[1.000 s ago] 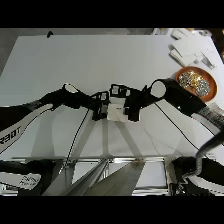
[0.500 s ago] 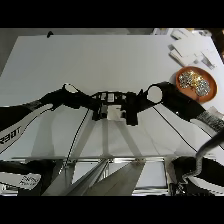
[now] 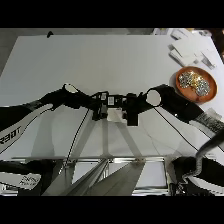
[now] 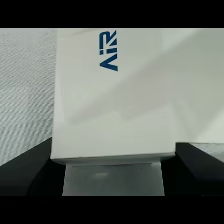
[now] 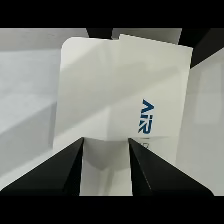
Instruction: Fold the box and place the chain.
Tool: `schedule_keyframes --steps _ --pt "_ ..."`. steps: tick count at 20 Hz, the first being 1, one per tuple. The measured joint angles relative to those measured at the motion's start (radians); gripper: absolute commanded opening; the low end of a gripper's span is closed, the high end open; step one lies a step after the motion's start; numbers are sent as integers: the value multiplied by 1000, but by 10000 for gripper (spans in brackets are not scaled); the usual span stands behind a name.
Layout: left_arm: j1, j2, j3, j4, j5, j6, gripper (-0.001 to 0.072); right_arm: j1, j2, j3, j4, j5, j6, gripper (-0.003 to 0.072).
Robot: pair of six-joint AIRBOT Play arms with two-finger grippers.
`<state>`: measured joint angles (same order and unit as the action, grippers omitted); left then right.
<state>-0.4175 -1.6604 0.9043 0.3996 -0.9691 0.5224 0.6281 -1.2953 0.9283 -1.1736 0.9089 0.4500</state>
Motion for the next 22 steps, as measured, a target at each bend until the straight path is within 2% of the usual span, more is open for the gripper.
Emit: schedule_keyframes --steps 5,9,10,17,18,19,22 --pt "0 0 0 0 1 0 88 0 0 0 -27 -15 17 262" --pt "0 0 0 -1 3 -2 88 0 5 0 -39 -32 26 228" --pt "0 0 0 -1 4 -2 88 0 9 -1 -44 -38 32 183" --pt "1 0 0 -2 4 -2 88 0 27 -1 -66 -59 49 150" --pt "1 0 0 -2 4 -2 88 0 30 -1 -68 -61 51 133" --pt "1 0 0 -2 4 -2 88 0 34 -1 -69 -62 56 81" --pt "1 0 0 -1 3 -1 88 0 44 -1 -73 -68 71 81"
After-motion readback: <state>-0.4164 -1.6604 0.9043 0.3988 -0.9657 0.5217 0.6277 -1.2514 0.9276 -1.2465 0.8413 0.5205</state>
